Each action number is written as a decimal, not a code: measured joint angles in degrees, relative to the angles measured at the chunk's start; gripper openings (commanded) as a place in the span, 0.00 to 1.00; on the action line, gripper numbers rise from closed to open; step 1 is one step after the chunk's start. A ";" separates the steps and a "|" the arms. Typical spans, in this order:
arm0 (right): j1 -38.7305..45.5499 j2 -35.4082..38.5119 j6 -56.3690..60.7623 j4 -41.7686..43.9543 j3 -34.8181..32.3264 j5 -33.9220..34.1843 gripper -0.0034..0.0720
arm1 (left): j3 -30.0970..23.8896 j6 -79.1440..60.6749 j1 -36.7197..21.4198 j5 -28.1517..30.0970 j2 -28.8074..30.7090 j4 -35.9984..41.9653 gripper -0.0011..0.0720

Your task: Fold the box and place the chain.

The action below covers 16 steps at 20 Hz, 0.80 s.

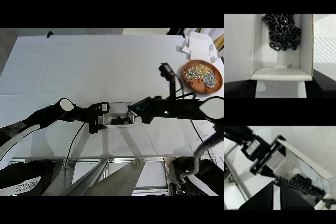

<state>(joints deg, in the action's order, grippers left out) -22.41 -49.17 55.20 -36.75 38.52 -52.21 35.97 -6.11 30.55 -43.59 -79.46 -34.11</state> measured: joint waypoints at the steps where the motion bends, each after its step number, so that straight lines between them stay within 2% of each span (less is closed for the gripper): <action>1: -1.22 -2.10 -0.46 -0.48 -0.02 0.09 0.07 | 0.00 -0.02 0.00 0.00 0.00 0.00 0.03; 5: -6.21 -10.78 -1.29 -2.19 0.00 3.63 0.07 | 0.00 -0.02 0.00 0.00 0.00 0.00 0.03; 10: -8.92 -18.10 -1.64 -2.91 0.00 6.93 0.07 | 0.00 -0.02 0.00 0.02 0.00 0.00 0.03; 11: -9.14 -18.84 -1.66 -2.97 0.00 7.37 0.13 | 0.00 -0.02 0.00 0.02 0.00 0.00 0.03; 13: -9.35 -19.74 -1.68 -2.97 0.00 7.80 0.39 | 0.00 -0.02 0.00 0.02 0.00 0.00 0.03; 14: -9.42 -20.00 -1.68 -2.99 0.00 8.09 0.44 | 0.00 0.00 0.00 0.02 0.00 -0.02 0.03; 16: -9.42 -20.09 -1.68 -2.95 0.00 8.31 0.44 | 0.00 0.00 0.00 0.02 0.00 0.00 0.03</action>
<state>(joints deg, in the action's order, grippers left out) -31.83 -69.25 53.52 -39.70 38.52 -43.90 35.97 -6.11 30.55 -43.57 -79.46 -34.11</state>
